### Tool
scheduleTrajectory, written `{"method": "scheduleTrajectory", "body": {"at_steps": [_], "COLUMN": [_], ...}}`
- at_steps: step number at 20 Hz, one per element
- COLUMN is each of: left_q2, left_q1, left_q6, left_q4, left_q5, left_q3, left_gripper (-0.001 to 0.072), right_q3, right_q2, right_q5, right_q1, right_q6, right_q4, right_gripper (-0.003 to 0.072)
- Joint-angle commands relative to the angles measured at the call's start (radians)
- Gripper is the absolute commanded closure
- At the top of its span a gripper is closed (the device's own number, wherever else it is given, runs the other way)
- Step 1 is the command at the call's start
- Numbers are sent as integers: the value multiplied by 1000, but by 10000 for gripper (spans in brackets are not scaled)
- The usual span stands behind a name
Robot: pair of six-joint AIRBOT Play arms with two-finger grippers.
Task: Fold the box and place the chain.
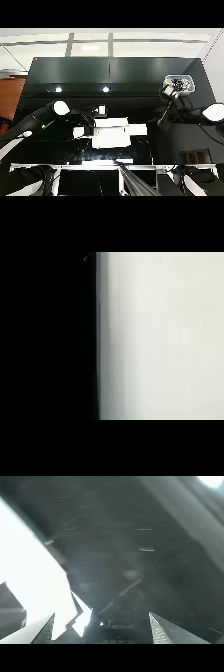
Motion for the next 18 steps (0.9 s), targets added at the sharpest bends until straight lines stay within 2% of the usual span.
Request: {"method": "scheduleTrajectory", "body": {"at_steps": [1,7,15,18], "left_q2": [-23,-55,-62,-63], "left_q1": [-2,-3,-3,-3], "left_q6": [28,30,30,30], "left_q4": [-12,-46,-46,-46], "left_q5": [21,18,16,16], "left_q3": [-8,-8,-8,-8], "left_gripper": [677,677,677,677], "right_q3": [-63,-130,-216,-220], "right_q2": [-1,-2,-52,-63], "right_q5": [-25,-213,-216,-279], "right_q1": [129,295,406,443], "right_q6": [-82,-92,-133,-145], "right_q4": [32,32,29,29], "right_gripper": [-19,-19,-18,-19]}}
